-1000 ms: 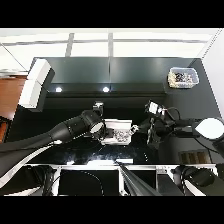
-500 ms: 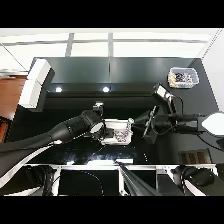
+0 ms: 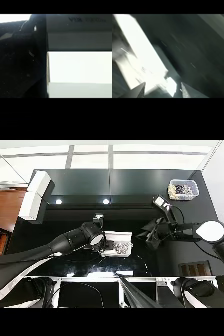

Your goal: Fold the box and place the chain.

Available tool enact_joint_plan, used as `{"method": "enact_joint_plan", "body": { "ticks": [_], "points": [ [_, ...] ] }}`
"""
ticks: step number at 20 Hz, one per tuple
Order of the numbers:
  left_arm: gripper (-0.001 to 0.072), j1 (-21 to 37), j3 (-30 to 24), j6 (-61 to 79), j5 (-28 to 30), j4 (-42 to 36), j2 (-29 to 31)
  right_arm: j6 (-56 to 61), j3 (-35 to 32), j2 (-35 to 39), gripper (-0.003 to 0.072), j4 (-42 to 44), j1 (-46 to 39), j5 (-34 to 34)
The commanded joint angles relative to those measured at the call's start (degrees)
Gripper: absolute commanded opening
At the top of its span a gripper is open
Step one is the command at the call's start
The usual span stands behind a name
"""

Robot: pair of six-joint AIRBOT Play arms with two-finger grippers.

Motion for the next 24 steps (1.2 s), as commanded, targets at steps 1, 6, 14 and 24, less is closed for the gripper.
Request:
{"method": "enact_joint_plan", "body": {
  "ticks": [1,6,14,24],
  "points": [
    [0.0033,0.02,0.00,0.00,0.00,0.02,0.02,-8.96,-6.69,-0.15,0.0516,-6.47,-1.46,-4.24],
    [0.0033,0.02,0.00,0.00,0.00,0.00,0.02,-35.52,-15.34,-3.82,0.0696,4.98,3.98,-14.73],
    [0.0033,0.02,0.00,0.00,0.00,0.02,0.02,-57.86,-14.91,-14.58,0.0694,20.81,4.70,-16.06],
    [0.0033,0.02,0.00,0.00,0.00,0.02,0.02,-57.29,-14.64,-17.25,0.0597,20.92,6.67,-21.18]
  ]
}}
